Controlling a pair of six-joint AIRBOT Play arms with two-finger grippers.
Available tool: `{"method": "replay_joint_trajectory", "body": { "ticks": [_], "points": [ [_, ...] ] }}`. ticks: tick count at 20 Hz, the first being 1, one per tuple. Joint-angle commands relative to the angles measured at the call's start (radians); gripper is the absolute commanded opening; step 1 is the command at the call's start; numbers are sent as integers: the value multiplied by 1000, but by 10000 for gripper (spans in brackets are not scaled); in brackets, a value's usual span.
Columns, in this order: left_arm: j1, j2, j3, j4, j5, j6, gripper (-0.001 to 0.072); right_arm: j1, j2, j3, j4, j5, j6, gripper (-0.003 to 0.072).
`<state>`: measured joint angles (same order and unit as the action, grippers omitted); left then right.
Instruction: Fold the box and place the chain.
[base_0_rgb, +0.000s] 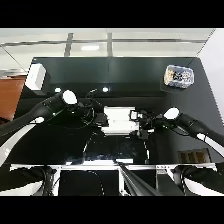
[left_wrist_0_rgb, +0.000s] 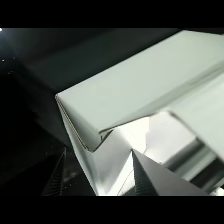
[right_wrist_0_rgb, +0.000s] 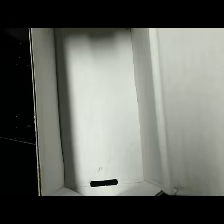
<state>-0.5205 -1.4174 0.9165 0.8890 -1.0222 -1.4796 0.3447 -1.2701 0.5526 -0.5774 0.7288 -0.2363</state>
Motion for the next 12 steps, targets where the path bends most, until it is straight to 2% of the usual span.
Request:
{"method": "replay_joint_trajectory", "body": {
  "ticks": [1, 4, 12],
  "points": [
    [-60, 0, 35, 102, 20, -121, 476, 0, 0, 0, 0, 0, 0, 57],
    [-62, 0, 40, 102, 14, -133, 359, 0, 0, 0, 0, 0, 0, 57],
    [-93, 0, 70, 140, -10, -288, 359, 0, 0, 0, 0, 0, 0, 57]
  ]
}}
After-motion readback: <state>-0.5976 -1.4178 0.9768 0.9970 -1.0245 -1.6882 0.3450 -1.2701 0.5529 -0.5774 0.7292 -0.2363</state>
